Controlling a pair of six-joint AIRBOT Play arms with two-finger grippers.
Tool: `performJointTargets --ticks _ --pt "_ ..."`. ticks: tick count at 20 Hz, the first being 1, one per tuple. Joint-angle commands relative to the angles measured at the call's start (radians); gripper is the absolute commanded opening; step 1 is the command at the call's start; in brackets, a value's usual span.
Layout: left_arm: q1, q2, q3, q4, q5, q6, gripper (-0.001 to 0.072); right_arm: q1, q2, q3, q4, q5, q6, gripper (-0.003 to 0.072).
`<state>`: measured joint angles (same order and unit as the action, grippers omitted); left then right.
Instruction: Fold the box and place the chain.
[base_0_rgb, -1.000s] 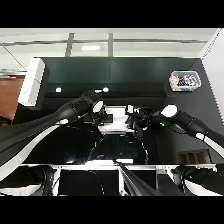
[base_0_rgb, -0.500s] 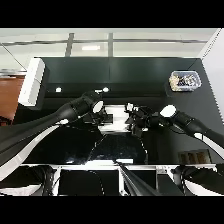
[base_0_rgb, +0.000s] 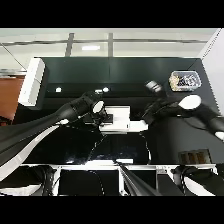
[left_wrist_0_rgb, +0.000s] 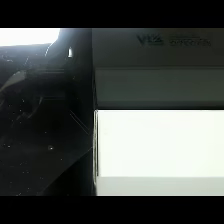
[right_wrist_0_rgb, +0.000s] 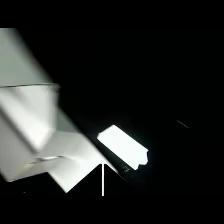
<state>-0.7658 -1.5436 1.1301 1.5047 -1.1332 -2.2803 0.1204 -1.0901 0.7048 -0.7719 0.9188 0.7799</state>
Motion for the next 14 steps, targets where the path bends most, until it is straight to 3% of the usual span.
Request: performJointTargets --ticks 1,3,6,11,14 --pt "0.000 0.000 0.001 0.001 -0.003 0.002 0.0031 -0.272 0.070 -0.016 -0.196 0.119 0.502 0.0018" --pt "0.001 0.000 0.001 0.002 -0.002 0.002 0.0031 -0.340 0.053 -0.112 -0.164 0.133 0.554 0.0017" --pt "0.001 0.000 0.001 0.001 -0.002 0.002 0.0031 -0.267 -0.014 -0.230 0.021 0.103 0.517 0.0017" --pt "0.001 0.000 0.001 0.002 -0.002 0.002 0.0031 -0.024 -0.178 -0.223 0.297 -0.010 0.383 0.0019" --pt "0.002 0.000 0.001 0.002 -0.002 0.002 0.0031 0.002 -0.195 -0.171 0.307 0.036 0.359 0.0019"
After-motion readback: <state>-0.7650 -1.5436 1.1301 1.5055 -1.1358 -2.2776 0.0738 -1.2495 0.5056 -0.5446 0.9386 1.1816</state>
